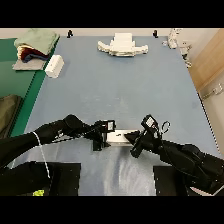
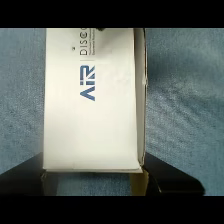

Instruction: Fold the box.

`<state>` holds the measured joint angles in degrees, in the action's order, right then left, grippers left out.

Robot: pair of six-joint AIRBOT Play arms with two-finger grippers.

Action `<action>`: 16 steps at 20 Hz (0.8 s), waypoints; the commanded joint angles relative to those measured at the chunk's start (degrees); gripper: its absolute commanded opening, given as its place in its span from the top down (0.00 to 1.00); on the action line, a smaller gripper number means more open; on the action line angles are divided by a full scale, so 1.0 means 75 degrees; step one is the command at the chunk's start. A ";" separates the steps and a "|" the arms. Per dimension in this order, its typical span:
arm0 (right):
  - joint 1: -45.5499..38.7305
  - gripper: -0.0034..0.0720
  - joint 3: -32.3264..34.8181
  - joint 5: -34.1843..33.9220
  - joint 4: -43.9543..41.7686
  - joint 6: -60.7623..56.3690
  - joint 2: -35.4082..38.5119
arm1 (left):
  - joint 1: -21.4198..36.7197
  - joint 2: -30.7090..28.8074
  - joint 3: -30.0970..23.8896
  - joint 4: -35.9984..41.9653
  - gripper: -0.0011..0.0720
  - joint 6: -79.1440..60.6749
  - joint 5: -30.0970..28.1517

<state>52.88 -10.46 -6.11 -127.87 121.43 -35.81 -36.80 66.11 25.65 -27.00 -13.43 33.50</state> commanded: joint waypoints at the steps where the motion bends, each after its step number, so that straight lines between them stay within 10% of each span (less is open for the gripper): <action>1: -0.0213 0.95 -0.0431 -0.0093 0.1177 0.0012 -0.0111 | 0.0000 0.0000 0.0009 -0.0003 0.38 -0.0006 0.0000; 16: -0.4581 0.95 -0.5846 -0.7015 0.4683 -0.4398 -0.3684 | 0.0000 0.0000 0.0009 -0.0003 0.38 -0.0003 0.0000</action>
<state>22.55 -48.45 -47.20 -98.52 100.05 -58.57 -36.80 66.11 25.65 -27.03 -13.45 33.52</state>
